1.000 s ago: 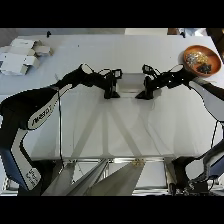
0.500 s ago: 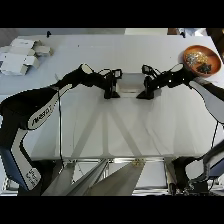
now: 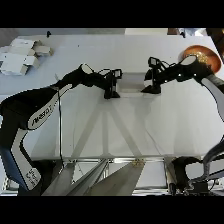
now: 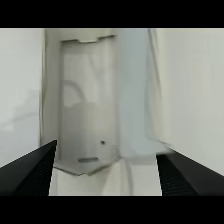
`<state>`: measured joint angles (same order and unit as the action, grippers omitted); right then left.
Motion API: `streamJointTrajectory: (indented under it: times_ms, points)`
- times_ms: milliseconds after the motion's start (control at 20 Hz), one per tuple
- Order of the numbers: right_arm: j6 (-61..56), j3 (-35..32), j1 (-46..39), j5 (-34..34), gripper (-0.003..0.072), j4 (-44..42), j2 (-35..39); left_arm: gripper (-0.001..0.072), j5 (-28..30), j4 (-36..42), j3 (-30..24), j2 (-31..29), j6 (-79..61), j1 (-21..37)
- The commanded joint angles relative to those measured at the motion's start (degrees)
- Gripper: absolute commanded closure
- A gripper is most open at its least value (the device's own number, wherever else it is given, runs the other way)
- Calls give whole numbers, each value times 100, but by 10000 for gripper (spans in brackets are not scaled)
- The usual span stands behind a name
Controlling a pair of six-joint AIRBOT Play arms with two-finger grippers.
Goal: Fold the box and place the chain.
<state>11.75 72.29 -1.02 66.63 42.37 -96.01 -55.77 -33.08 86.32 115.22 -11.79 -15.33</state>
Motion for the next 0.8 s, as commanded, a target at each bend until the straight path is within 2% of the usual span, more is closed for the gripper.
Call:
streamJointTrajectory:
  times_ms: [0, 150, 200, 450, 500, 550, 600, 750]
  points:
    - [-168, 4, -223, 94, -12, 138, 409, 288, 4, 2, 4, 0, 7, -4]
    - [-168, 4, -369, 249, 12, 142, 756, 288, 7, 2, 4, 0, 7, -4]
    - [-166, 7, -404, 310, 44, 142, 868, 288, 4, 2, 4, 0, 9, -4]
    - [-170, 4, -448, 490, 76, 125, 1270, 288, 7, 2, 4, 0, 7, -4]
    - [-190, 4, -448, 538, 259, 90, 1281, 288, 4, 2, 4, 0, 9, -4]
    - [-251, 4, -446, 675, 516, 87, 1279, 288, 7, 2, 4, 0, 9, -4]
    - [-258, 4, -446, 817, 664, 83, 1279, 288, 7, 2, 4, 0, 9, -4]
    - [-505, 4, -404, 1185, 668, 39, 1276, 288, 7, 2, 4, 0, 7, -4]
